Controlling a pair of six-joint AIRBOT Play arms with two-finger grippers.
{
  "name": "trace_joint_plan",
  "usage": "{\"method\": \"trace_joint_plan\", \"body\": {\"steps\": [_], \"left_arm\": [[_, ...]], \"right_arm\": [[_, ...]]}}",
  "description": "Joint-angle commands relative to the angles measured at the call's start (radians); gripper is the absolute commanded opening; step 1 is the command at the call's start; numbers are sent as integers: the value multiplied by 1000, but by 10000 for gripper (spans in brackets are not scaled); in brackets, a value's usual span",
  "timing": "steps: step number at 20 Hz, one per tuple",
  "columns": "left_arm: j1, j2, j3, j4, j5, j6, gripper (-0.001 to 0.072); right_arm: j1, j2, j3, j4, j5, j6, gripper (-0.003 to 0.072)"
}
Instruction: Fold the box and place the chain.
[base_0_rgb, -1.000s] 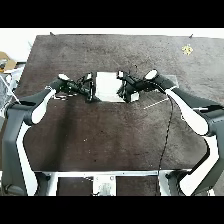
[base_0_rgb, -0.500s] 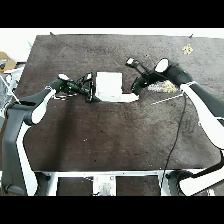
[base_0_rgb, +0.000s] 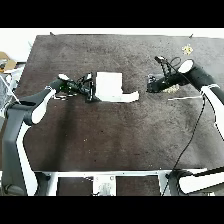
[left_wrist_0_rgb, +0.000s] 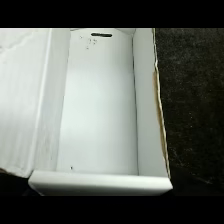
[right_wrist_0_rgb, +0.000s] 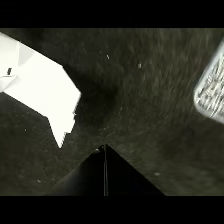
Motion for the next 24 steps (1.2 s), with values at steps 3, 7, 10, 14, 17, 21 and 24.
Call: {"method": "trace_joint_plan", "body": {"steps": [3,7,10,14,17,21,24], "left_arm": [[0,0,0,0,0,0,392],[0,0,0,0,0,0,392],[0,0,0,0,0,0,392],[0,0,0,0,0,0,392],[0,0,0,0,0,0,392],[0,0,0,0,0,0,392],[0,0,0,0,0,0,392]], "right_arm": [[-27,-79,-101,263,-90,-65,2],[-26,-182,-101,486,-78,-182,2],[-12,-212,-101,591,-31,-263,3],[-2,-212,-99,684,0,-296,313],[-1,-212,-78,737,71,-326,351],[15,-212,-48,759,96,-272,354],[45,-212,-29,742,95,-216,355]]}}
